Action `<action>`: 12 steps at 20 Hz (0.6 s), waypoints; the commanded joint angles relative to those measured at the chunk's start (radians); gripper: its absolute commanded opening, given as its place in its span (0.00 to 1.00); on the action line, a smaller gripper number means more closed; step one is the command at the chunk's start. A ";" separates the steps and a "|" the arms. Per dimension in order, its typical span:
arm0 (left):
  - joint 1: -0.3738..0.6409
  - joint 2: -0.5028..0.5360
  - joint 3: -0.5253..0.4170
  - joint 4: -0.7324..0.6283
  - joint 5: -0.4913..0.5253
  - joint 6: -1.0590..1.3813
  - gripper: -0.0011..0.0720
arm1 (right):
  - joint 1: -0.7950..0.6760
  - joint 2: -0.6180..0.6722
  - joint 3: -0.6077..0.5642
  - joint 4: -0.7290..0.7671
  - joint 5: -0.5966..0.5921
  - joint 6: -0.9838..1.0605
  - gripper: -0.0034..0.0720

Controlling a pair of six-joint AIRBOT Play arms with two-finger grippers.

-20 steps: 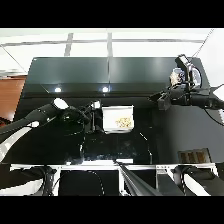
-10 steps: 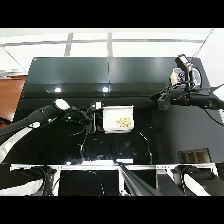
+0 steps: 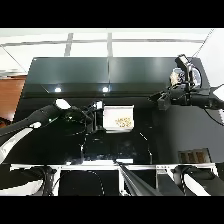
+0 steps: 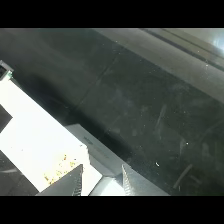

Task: Fold the box and place the chain.

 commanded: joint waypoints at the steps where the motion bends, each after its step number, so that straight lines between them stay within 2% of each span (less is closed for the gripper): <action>1: -0.026 0.000 0.003 -0.034 0.033 0.043 0.97 | 0.001 0.000 0.001 0.000 0.000 0.000 0.43; 2: -0.026 0.000 0.003 -0.034 0.032 0.043 0.95 | 0.001 0.000 0.001 0.000 0.000 0.000 0.43; 3: -0.026 0.000 0.003 -0.034 0.032 0.043 0.88 | 0.001 0.000 0.001 0.000 0.000 0.000 0.43; 4: -0.026 0.000 0.003 -0.034 0.031 0.043 0.73 | 0.001 -0.001 0.001 0.000 -0.001 0.000 0.43; 5: -0.026 0.000 0.003 -0.034 0.031 0.043 0.65 | 0.002 -0.003 0.000 0.003 -0.002 0.004 0.43; 6: -0.026 0.000 0.003 -0.034 0.031 0.043 0.64 | 0.011 -0.004 -0.001 0.004 -0.017 0.034 0.44; 8: -0.026 0.000 0.003 -0.034 0.032 0.043 0.64 | 0.063 -0.018 -0.008 0.000 -0.106 0.129 0.96; 12: -0.026 0.000 0.003 -0.034 0.032 0.043 0.64 | 0.208 -0.164 -0.008 0.045 -0.305 0.206 0.96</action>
